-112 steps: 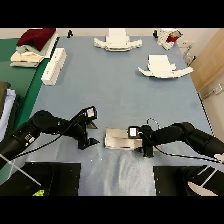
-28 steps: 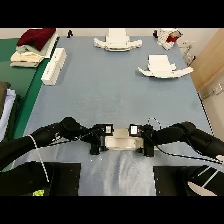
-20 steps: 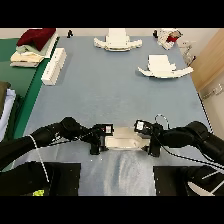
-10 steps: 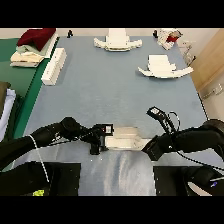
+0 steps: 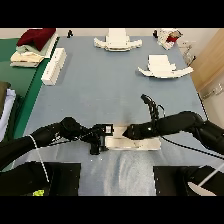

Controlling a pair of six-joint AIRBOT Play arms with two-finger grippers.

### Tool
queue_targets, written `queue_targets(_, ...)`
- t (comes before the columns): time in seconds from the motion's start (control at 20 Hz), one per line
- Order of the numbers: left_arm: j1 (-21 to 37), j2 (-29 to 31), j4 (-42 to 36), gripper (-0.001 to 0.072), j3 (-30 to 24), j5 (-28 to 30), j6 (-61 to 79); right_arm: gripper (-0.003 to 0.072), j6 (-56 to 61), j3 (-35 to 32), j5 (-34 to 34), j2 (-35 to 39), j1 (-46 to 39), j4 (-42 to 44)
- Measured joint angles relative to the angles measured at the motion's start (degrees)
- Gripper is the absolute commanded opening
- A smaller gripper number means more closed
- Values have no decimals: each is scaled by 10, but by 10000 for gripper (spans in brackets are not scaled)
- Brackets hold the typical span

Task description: Fold the box.

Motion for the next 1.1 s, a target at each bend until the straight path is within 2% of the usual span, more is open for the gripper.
queue_targets(0.25,0,0,0,446,0,0,0,156,7,31,59,-78,-7,-7)
queue_targets(0.6,0,0,-1,446,0,0,-1,156,9,39,101,-162,-11,-10)
queue_targets(1.1,0,0,-1,446,0,0,0,156,8,40,107,-188,-10,-11)
